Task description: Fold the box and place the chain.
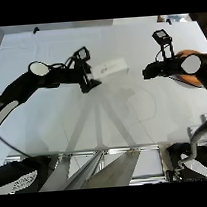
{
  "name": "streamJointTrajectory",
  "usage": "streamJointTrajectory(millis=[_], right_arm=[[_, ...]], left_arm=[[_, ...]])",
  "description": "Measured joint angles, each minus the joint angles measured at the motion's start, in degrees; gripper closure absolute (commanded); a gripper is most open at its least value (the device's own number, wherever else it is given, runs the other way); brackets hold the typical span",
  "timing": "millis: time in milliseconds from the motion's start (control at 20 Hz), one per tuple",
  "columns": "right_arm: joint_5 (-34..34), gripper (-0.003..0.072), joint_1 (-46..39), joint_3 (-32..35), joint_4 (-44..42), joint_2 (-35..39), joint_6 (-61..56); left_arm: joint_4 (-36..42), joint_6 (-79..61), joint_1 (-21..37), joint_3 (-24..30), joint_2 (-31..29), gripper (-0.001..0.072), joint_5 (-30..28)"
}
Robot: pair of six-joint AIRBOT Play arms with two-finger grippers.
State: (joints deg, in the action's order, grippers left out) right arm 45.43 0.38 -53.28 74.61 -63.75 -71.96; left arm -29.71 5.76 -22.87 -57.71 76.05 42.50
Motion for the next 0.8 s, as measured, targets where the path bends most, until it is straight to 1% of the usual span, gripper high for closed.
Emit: streamJointTrajectory(millis=[200, 350, 500, 650, 800], right_arm=[[0.0, 0.0679, 0.0, 0.0, 0.0, 0.0, 0.0], [0.0, 0.0679, 0.0, 0.0, 0.0, 0.0, 0.0], [0.0, 0.0679, 0.0, 0.0, 0.0, 0.0, 0.0], [0.0, 0.0679, 0.0, 0.0, 0.0, 0.0, 0.0], [0.0, 0.0679, 0.0, 0.0, 0.0, 0.0, 0.0]], left_arm=[[-3.0, 12.7, -0.3, 0.0, -3.9, 0.0704, -13.0], [-6.4, 22.9, 1.9, 0.0, -4.7, 0.0704, -19.0], [-12.8, 34.9, 6.5, 0.0, -4.2, 0.0704, -21.9], [-19.8, 44.9, 12.5, 0.0, -2.4, 0.0704, -22.9], [-25.6, 51.4, 18.1, 0.0, 0.9, 0.0704, -23.1]])
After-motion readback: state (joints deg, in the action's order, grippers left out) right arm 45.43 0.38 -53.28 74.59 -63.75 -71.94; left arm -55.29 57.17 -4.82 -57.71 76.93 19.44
